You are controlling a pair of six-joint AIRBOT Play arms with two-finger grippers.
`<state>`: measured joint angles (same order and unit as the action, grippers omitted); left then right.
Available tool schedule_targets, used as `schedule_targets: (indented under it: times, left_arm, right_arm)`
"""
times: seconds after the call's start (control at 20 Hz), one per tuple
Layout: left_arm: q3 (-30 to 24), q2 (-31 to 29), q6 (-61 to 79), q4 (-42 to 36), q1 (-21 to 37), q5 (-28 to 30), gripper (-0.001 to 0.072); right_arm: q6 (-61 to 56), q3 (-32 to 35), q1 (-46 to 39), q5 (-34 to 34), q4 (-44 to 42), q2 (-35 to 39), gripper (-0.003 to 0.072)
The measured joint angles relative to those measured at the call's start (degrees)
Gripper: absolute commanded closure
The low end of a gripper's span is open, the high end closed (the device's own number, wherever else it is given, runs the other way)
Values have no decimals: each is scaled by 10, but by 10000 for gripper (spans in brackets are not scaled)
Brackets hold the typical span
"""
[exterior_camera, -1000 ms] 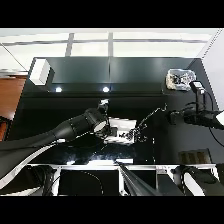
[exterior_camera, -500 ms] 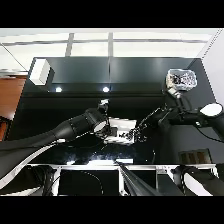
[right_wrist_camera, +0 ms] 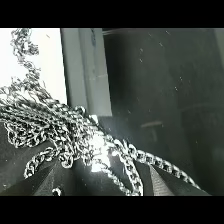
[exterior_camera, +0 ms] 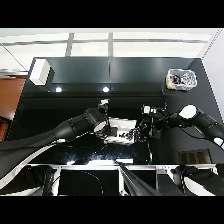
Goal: Fold the box and place the chain.
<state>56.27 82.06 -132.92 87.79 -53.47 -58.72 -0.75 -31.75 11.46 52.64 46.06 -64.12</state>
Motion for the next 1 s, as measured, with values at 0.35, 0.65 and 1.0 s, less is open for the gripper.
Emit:
schedule_targets:
  times: [0.35,0.65,1.0]
  left_arm:
    - [0,0,0,0,0,0,677]
    - [0,0,0,0,0,1,677]
    - [0,0,0,0,0,1,677]
  right_arm:
    - [70,0,27,-28,-19,-14,-24]
    - [101,0,55,-46,-37,-34,-23]
    - [89,0,65,-40,-1,-42,72]
